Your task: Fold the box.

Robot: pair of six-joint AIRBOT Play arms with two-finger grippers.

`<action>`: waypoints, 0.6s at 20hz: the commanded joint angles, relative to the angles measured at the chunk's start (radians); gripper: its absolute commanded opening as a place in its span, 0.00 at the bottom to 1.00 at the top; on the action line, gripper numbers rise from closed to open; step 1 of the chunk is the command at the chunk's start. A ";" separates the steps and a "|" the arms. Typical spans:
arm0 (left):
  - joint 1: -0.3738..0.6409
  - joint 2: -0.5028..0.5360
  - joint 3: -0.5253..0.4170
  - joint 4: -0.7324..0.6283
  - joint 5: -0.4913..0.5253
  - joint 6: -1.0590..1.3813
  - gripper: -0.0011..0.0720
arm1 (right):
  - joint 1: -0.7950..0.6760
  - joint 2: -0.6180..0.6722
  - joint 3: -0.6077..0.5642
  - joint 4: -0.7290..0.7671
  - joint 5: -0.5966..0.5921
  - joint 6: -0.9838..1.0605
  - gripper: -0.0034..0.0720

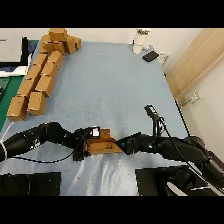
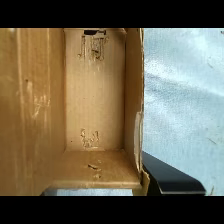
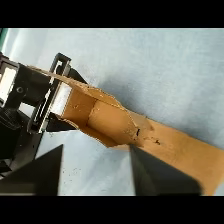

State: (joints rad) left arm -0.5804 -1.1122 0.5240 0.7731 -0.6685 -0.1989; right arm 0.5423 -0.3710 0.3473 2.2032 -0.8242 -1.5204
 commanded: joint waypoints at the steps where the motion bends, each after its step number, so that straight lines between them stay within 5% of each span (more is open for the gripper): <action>1: 0.000 0.000 0.001 -0.010 0.003 0.010 0.71 | 0.002 -0.040 0.000 0.007 0.003 0.116 0.06; 6: 0.000 -0.006 0.000 0.044 0.002 0.079 0.71 | 0.030 -0.243 0.013 0.158 0.045 0.009 0.05; 12: 0.000 -0.025 0.001 0.065 -0.004 0.080 0.71 | 0.126 -0.422 0.158 0.152 0.212 -0.069 0.05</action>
State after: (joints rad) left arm -0.5804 -1.1309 0.5251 0.8219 -0.6682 -0.1230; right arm 0.6369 -0.7136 0.4469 2.3455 -0.6922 -1.5448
